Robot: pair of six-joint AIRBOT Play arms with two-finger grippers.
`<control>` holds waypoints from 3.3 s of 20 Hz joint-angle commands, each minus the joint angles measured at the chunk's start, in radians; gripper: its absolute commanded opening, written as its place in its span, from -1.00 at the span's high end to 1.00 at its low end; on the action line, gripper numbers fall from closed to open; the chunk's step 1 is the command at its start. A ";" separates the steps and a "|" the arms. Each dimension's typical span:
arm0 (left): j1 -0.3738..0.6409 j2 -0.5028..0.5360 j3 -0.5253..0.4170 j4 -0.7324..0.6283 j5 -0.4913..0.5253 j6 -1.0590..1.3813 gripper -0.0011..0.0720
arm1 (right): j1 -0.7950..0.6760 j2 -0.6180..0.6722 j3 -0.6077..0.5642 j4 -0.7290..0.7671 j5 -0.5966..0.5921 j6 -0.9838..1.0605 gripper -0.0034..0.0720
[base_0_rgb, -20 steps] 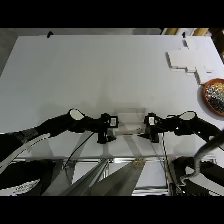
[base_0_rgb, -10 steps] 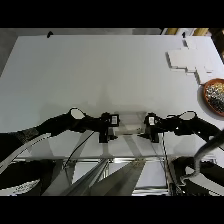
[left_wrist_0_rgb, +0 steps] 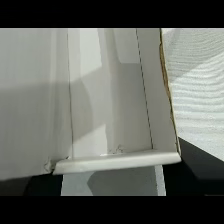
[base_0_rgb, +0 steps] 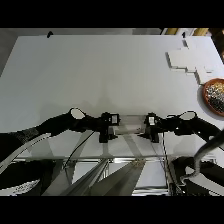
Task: Fold the box and place the chain.
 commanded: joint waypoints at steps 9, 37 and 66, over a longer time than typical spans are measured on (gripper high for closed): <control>-0.001 0.000 0.000 0.003 0.000 -0.001 0.51 | 0.001 0.000 0.000 0.000 0.000 0.000 -0.31; -0.001 0.000 0.000 0.003 0.000 -0.001 0.51 | 0.000 0.451 0.003 -0.629 0.140 0.806 -0.93; -0.001 0.000 0.000 0.003 0.000 -0.001 0.51 | 0.172 0.179 0.138 0.056 -0.250 0.761 0.86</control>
